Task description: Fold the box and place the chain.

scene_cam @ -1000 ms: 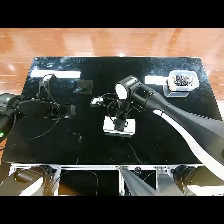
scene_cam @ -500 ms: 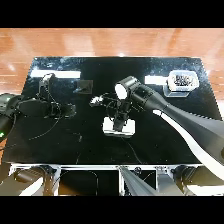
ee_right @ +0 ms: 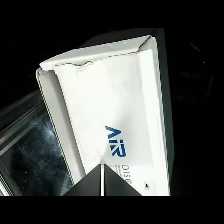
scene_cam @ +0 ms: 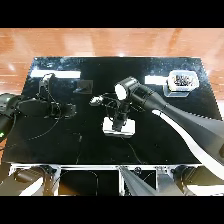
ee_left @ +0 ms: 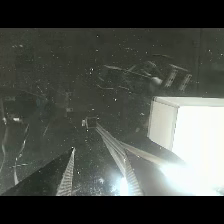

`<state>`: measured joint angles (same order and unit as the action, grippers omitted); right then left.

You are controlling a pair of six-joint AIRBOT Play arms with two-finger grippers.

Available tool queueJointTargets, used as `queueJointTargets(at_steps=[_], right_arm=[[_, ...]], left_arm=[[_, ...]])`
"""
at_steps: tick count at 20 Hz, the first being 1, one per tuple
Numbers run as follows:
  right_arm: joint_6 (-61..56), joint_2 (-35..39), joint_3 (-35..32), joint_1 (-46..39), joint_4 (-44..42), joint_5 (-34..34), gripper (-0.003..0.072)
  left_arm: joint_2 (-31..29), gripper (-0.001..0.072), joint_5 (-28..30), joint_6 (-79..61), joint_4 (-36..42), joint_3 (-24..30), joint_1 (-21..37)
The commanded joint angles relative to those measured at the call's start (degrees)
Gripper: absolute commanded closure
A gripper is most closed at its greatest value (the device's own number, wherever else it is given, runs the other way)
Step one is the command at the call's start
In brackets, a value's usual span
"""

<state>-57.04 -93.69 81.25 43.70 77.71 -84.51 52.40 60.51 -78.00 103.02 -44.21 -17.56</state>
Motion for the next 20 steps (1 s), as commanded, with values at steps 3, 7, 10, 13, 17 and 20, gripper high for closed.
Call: queueJointTargets(at_steps=[3, 7, 10, 13, 17, 20], right_arm=[[-0.11, -0.17, -1.53, -0.02, 0.13, 0.35, 0.0648], [-0.44, -0.13, -1.51, -0.02, 0.13, 0.39, 0.0647], [-0.5, 1.29, -1.46, -0.04, 0.11, 0.37, 0.0648], [-1.88, 4.59, -0.79, -0.55, -0.39, 0.61, 0.0648], [-5.42, 11.15, -0.83, -4.87, -2.32, -0.7, 0.0648], [-14.49, 17.38, -5.38, -14.38, -4.66, -2.27, 0.0648]], left_arm=[[0.0, 0.0296, -0.24, 0.0, 0.22, 0.02, -0.02], [0.0, 0.0296, -0.66, -0.02, 1.05, 0.09, -0.07], [-0.02, 0.0296, -0.87, -0.74, 1.03, -0.02, -0.07], [-0.02, 0.0297, -1.09, -1.84, 1.05, -0.13, -0.04], [0.0, 0.0296, -1.09, -5.92, 2.45, -0.13, -0.04], [0.57, 0.0297, -1.09, -20.74, 9.18, -0.15, -0.02]])
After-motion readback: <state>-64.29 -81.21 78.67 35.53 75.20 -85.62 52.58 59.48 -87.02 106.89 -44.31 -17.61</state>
